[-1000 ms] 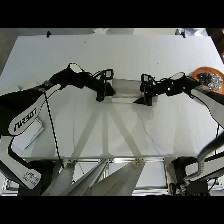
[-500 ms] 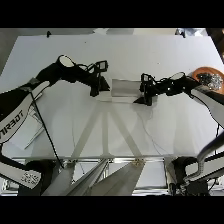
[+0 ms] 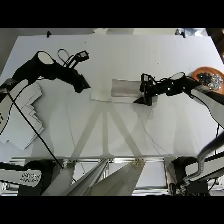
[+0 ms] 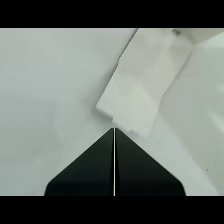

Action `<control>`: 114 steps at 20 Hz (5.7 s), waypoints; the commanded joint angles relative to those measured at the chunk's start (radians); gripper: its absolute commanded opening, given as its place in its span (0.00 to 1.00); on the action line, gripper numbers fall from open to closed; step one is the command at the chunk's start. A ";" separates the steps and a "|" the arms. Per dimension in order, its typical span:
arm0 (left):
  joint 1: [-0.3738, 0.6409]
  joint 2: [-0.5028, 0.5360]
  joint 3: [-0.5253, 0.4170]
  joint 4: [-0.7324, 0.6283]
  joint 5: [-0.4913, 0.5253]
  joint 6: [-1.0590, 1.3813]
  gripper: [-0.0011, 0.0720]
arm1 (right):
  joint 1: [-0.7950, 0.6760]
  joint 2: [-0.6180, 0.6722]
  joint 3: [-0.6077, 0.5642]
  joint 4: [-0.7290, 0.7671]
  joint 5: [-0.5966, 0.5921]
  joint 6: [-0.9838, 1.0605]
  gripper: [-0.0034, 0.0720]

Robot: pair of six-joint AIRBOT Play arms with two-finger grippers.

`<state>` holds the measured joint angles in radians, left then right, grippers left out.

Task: Fold the box and place the chain.

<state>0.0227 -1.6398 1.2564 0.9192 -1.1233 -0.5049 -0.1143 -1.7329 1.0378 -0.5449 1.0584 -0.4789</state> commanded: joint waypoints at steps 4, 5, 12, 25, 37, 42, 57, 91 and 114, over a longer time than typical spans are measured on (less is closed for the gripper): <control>-0.001 0.004 -0.075 0.131 0.087 -0.497 0.03 | 0.000 0.000 0.001 0.000 0.000 0.000 0.36; -0.011 0.003 -0.077 0.131 0.093 -0.533 0.03 | 0.000 0.000 0.001 0.000 0.000 0.000 0.36; -0.081 -0.011 -0.079 0.129 0.229 -0.678 0.03 | 0.000 0.000 0.001 0.000 0.000 0.000 0.36; -0.077 -0.008 -0.079 0.008 0.080 -0.583 0.03 | 0.000 0.000 0.001 0.000 0.000 0.000 0.36; -0.082 -0.020 -0.079 -0.196 0.060 -0.438 0.03 | 0.000 0.000 0.001 0.000 0.000 0.000 0.36; -0.115 -0.090 -0.079 -0.245 0.066 -0.437 0.03 | 0.000 0.000 0.001 0.000 0.000 0.000 0.36; -0.131 -0.121 -0.079 -0.500 0.064 -0.296 0.42 | 0.000 0.000 0.001 0.000 0.000 0.000 0.36; -0.101 -0.122 -0.079 -0.568 -0.046 -0.041 0.76 | 0.000 0.000 0.001 0.000 0.000 0.000 0.36; -0.107 -0.136 -0.079 -0.370 -0.119 0.023 0.88 | 0.000 0.000 0.001 0.000 0.000 0.000 0.36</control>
<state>-0.0963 -1.7775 1.1774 0.4751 -1.2285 -0.4923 -0.1143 -1.7329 1.0382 -0.5453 1.0584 -0.4797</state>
